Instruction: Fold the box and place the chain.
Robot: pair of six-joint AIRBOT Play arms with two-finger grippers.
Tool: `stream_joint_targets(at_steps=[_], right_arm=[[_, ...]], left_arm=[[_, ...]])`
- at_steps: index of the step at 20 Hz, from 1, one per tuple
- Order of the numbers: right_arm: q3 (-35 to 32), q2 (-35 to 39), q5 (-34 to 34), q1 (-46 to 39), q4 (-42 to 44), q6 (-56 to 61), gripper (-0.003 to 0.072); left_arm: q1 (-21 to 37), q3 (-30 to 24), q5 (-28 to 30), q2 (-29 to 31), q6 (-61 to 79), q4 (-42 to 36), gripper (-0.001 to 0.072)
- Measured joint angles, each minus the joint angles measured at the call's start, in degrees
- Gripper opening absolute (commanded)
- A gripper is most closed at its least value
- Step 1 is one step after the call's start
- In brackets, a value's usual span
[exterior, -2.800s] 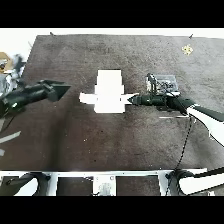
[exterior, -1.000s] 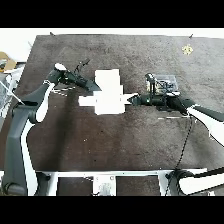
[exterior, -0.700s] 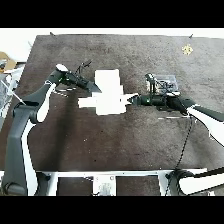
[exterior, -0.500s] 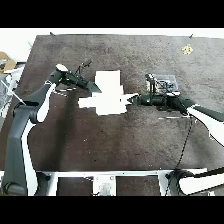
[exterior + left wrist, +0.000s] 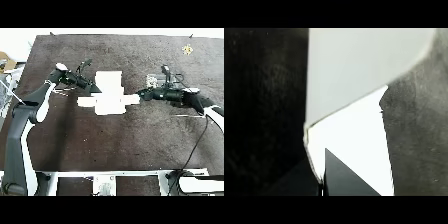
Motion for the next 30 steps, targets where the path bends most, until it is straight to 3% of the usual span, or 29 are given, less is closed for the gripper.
stream_joint_targets(at_steps=[8, 18, 19, 20, 25, 30], right_arm=[[-0.04, 2.29, 0.07, -0.96, -5.33, -0.39, 0.0287], [-0.04, 2.36, -7.08, 4.87, -8.72, -4.52, 0.0288], [-0.04, 2.27, -7.41, 5.03, -8.94, -5.16, 0.0351], [-0.04, 2.12, -7.85, 5.16, -9.18, -6.05, 0.0636], [-0.04, 0.02, -8.35, 5.51, -9.62, -11.10, 0.0658], [0.48, -2.86, -6.27, 7.74, -9.77, -23.39, 0.0658]], left_arm=[[0.00, -0.31, 6.14, 1.55, 18.40, 0.15, 0.0011], [0.00, -6.69, 11.63, 1.51, 28.59, 2.12, 0.0011], [0.07, -6.97, 11.91, 1.49, 29.24, 2.36, 0.0011], [0.07, -7.17, 12.13, 1.49, 29.75, 2.60, 0.0012], [0.04, -7.56, 12.66, 1.42, 31.01, 3.76, 0.0012], [0.00, -7.72, 12.96, 1.40, 31.36, 4.44, 0.0012]])
